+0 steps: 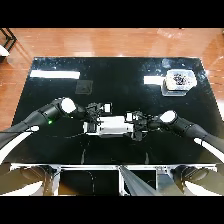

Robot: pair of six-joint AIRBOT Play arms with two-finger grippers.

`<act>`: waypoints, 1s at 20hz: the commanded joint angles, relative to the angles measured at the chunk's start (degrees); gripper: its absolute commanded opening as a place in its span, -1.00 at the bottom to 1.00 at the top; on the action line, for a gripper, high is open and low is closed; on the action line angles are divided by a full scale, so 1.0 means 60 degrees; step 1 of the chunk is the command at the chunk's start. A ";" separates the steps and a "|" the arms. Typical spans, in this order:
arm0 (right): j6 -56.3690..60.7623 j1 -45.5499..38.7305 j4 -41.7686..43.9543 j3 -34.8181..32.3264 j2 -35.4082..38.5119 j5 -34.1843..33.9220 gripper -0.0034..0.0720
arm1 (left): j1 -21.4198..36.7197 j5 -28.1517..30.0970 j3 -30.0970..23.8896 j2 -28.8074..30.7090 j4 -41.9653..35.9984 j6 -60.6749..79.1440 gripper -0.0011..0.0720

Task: Fold the box and place the chain.

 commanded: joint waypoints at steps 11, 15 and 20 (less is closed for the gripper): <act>0.0299 0.0280 -0.0270 0.0011 -0.0029 -0.0415 0.95 | 0.0004 0.0004 -0.0004 -0.0004 0.0004 0.0000 -0.90; 0.0423 0.0280 -0.0321 0.0011 -0.0036 -0.0499 0.95 | 0.0004 0.0000 -0.0004 -0.0004 0.0004 0.0000 -0.90; 0.0576 0.0280 -0.0477 0.0011 -0.0040 -0.0550 0.95 | 0.0004 -0.0004 -0.0004 -0.0004 0.0004 0.0000 -0.90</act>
